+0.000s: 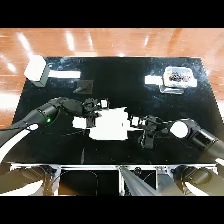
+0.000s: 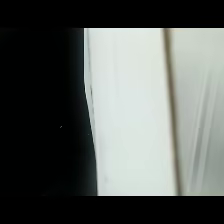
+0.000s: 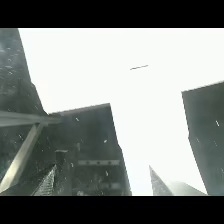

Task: Fold the box and place the chain.

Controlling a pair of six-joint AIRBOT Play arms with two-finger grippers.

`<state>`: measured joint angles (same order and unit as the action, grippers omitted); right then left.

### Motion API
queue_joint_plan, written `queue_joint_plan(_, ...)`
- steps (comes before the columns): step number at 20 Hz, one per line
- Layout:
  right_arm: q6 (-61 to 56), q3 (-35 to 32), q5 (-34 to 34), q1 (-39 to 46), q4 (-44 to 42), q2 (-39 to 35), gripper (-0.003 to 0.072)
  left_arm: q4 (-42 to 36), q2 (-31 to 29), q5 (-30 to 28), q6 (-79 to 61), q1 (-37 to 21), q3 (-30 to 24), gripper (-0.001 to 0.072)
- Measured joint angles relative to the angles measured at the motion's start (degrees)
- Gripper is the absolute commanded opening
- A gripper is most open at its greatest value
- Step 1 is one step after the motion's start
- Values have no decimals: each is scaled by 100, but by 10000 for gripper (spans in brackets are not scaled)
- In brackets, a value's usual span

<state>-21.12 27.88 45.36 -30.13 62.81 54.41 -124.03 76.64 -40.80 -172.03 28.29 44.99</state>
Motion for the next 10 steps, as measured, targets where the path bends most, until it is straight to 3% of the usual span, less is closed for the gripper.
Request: queue_joint_plan(10, 291, -144, -216, -238, -59, 20, 720, -505, -52, -962, -9, -31, 125, 23)
